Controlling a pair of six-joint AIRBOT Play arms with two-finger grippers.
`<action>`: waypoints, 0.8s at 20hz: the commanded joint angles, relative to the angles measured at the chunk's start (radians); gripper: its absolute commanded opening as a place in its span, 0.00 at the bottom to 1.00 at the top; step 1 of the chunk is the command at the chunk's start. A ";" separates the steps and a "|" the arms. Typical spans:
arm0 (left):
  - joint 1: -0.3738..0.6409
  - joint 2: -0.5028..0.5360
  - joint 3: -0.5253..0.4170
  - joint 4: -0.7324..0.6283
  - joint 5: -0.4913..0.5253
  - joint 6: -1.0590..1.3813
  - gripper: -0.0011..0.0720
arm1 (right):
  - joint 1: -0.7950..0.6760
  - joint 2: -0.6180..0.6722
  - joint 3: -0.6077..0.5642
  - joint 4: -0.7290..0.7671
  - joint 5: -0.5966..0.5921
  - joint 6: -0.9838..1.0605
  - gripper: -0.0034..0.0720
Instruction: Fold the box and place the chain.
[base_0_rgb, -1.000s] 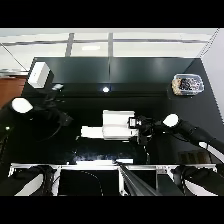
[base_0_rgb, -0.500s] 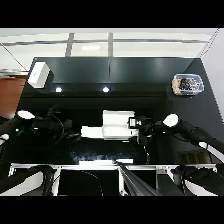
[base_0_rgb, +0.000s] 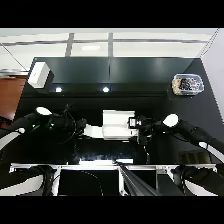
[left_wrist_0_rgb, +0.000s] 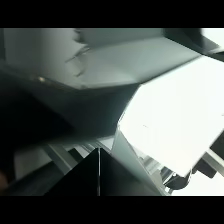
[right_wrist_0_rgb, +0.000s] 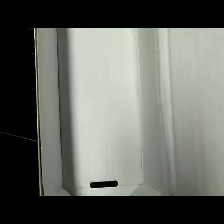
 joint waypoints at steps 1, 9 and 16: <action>-0.014 -0.005 0.063 -0.010 -0.040 0.046 0.05 | 0.000 -0.001 0.000 0.000 0.000 0.000 0.62; -0.034 -0.004 0.175 0.001 -0.191 0.035 0.78 | 0.000 -0.001 0.000 0.000 0.000 0.000 0.62; -0.260 -0.003 0.247 0.209 0.011 -0.146 0.78 | 0.000 -0.001 0.000 0.000 0.000 0.000 0.62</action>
